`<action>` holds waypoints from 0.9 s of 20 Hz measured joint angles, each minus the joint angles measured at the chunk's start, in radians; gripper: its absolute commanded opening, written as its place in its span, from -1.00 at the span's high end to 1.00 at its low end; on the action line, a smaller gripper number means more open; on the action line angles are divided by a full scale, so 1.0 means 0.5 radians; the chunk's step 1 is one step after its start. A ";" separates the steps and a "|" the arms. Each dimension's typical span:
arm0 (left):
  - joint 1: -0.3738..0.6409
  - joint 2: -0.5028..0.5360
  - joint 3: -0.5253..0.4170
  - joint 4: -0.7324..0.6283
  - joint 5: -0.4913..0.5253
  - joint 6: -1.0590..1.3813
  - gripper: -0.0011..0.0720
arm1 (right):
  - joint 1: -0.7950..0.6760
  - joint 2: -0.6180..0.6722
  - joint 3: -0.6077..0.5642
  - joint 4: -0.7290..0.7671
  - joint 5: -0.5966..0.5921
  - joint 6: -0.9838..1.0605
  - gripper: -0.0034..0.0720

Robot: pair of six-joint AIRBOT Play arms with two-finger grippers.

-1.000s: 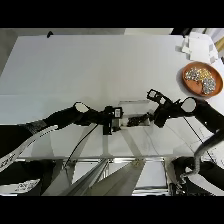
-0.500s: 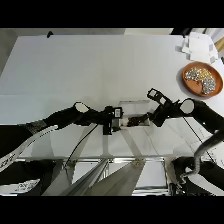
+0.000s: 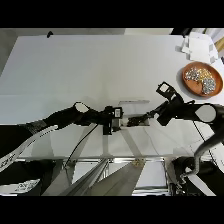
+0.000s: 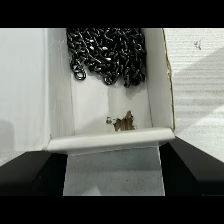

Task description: Fold the box and place the chain.

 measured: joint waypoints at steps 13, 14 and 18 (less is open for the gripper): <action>0.000 0.000 0.000 0.000 0.000 0.001 0.78 | 0.002 0.418 -0.001 0.742 0.214 0.076 0.88; 0.000 0.000 0.000 0.000 0.000 0.001 0.78 | 0.002 0.420 -0.001 0.814 0.214 0.075 0.88; 0.000 0.000 0.000 0.000 0.000 0.000 0.78 | 0.002 0.414 -0.002 1.054 0.213 0.032 0.88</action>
